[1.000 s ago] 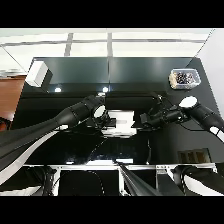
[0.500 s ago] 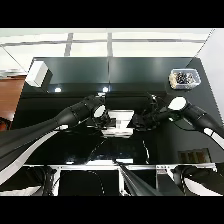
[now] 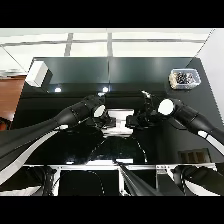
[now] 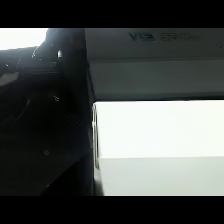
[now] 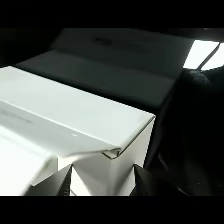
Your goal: Fold the box and place the chain.
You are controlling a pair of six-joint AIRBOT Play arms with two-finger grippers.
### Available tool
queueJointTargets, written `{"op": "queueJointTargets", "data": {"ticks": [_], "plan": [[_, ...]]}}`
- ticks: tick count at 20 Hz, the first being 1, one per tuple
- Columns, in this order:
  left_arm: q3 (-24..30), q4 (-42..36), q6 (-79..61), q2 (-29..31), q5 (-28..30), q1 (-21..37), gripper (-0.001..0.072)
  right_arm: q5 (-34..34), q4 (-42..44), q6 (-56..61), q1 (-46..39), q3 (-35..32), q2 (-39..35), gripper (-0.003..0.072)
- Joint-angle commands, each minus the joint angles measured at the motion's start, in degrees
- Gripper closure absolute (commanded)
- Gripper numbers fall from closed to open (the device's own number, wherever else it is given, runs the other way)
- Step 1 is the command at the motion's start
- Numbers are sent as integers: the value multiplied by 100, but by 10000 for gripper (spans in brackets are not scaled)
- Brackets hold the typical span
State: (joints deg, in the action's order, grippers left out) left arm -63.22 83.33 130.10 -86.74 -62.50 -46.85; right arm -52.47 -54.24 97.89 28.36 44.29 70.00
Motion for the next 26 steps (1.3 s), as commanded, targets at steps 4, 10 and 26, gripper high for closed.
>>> {"op": "queueJointTargets", "data": {"ticks": [4, 10, 26], "plan": [[-2, -4, 4, -2, 55, 0, 679, 173, -831, 656, 341, 245, 13, 250], [-2, -4, 4, -2, 92, 0, 679, -487, -2004, 1665, 741, 820, 420, 250], [-2, -2, 4, -2, 98, 0, 679, -1226, -3010, 3182, 1217, 1405, 1178, 251]]}}
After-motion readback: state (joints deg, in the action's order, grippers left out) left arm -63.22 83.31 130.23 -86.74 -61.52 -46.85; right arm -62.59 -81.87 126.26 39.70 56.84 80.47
